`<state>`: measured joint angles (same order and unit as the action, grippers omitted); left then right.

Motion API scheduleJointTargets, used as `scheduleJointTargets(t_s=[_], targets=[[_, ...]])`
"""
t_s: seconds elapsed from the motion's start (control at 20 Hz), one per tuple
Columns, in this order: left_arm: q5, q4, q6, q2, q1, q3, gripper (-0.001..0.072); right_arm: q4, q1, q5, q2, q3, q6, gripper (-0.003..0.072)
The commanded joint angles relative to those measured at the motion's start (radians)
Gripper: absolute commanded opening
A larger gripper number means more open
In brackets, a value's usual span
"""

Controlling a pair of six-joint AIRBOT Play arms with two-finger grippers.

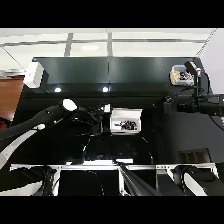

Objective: Fold the box and place the chain.

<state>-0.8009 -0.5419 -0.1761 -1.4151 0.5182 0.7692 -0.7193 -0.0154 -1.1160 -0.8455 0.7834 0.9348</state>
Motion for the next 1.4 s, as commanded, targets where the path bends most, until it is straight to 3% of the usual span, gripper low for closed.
scheduleJointTargets(t_s=[0.0,0.2,0.4,0.45,0.5,0.55,0.6,0.8,0.9,1.1,1.35], targets=[[0.012,0.0,0.009,-0.011,0.007,0.001,0.0711,0.0,0.001,0.003,-0.001,-0.001,0.0,0.0326],[0.013,-0.004,-0.005,-0.016,0.023,0.006,0.0712,-0.017,0.002,0.029,-0.007,-0.001,0.003,0.0326],[0.015,-0.004,-0.015,-0.016,0.025,0.008,0.0697,-0.056,0.039,0.172,-0.03,-0.037,0.032,0.0327],[0.015,-0.004,-0.014,-0.016,0.026,0.008,0.0664,-0.056,0.055,0.211,-0.048,-0.047,0.076,0.0327],[0.016,-0.01,-0.015,-0.017,0.029,0.008,0.0546,-0.056,0.076,0.253,-0.072,-0.052,0.129,0.0328],[0.016,-0.022,-0.015,-0.016,0.029,0.008,0.0432,-0.055,0.101,0.29,-0.1,-0.053,0.171,0.0446],[0.016,-0.027,-0.014,-0.016,0.029,0.008,0.0388,-0.05,0.133,0.327,-0.13,-0.052,0.201,0.072],[0.016,-0.027,-0.014,-0.016,0.029,0.01,0.0389,-0.006,0.249,0.413,-0.262,-0.052,0.21,0.072],[0.016,-0.027,-0.014,-0.016,0.029,0.01,0.0389,-0.008,0.284,0.381,-0.286,-0.052,0.113,0.072],[0.016,-0.027,-0.014,-0.016,0.029,0.01,0.0388,-0.064,0.291,0.14,-0.267,-0.007,-0.326,0.072],[0.016,-0.027,-0.014,-0.016,0.029,0.01,0.0389,-0.071,0.319,0.056,-0.262,0.0,-0.606,0.072]])
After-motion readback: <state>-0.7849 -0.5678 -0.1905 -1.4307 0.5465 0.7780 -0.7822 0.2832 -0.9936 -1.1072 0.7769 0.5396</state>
